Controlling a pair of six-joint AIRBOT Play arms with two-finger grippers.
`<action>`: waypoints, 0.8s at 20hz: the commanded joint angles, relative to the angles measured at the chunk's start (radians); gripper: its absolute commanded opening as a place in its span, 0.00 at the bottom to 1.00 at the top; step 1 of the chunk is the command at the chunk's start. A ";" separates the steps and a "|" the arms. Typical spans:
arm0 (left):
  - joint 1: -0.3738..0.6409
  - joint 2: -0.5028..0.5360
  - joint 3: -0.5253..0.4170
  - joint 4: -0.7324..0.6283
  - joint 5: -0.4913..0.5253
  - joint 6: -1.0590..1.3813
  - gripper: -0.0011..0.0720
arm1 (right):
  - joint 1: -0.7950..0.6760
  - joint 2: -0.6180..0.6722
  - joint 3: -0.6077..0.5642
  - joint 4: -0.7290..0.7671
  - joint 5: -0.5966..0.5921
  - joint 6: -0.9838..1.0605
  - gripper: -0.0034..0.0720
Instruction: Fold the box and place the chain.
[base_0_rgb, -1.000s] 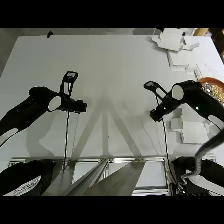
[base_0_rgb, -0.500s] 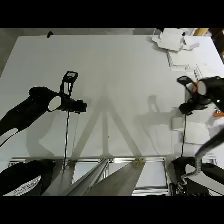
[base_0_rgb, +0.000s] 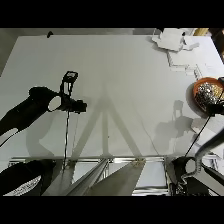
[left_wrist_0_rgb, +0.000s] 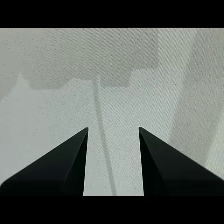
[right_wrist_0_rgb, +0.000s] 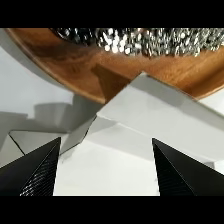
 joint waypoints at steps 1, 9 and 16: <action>-0.001 0.000 0.000 0.000 0.000 0.000 0.48 | -0.014 0.138 0.001 0.034 -0.021 -0.032 0.83; -0.001 0.000 0.000 0.000 0.000 0.000 0.48 | -0.318 0.185 -0.018 -0.025 0.138 0.053 0.77; -0.001 0.000 0.000 0.000 0.000 0.000 0.48 | -0.561 0.090 -0.065 -0.101 0.159 0.042 0.77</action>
